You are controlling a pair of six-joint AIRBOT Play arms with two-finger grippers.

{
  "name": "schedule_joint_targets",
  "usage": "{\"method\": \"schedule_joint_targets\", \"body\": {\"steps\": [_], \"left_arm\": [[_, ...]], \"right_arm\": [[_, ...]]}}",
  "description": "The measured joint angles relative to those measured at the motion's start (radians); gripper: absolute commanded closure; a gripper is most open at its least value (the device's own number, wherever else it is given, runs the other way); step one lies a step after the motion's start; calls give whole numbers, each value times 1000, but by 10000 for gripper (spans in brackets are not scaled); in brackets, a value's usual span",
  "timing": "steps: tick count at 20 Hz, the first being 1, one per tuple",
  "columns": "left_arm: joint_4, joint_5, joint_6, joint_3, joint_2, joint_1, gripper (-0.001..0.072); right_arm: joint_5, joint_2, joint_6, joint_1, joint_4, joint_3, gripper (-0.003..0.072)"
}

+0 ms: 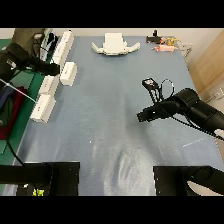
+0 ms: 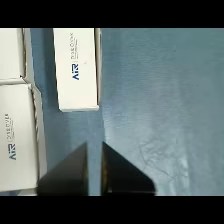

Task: Fold the box.

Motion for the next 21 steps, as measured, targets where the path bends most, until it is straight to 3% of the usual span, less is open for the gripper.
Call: {"method": "schedule_joint_targets", "body": {"steps": [4, 8, 16, 21], "left_arm": [[-75, -140, 0, -6, 144, -21, 699], [-103, -204, 1, -92, 265, -144, 700], [-106, -4, -100, -473, 422, -491, 694], [-105, 48, -120, -590, 435, -564, 694]], "right_arm": [[0, 0, 0, 0, 0, 0, 683], [-1, 0, 0, 0, 0, 0, 683], [0, 0, 0, 0, 0, 0, 683], [0, 0, 0, 0, 0, 0, 683]]}}
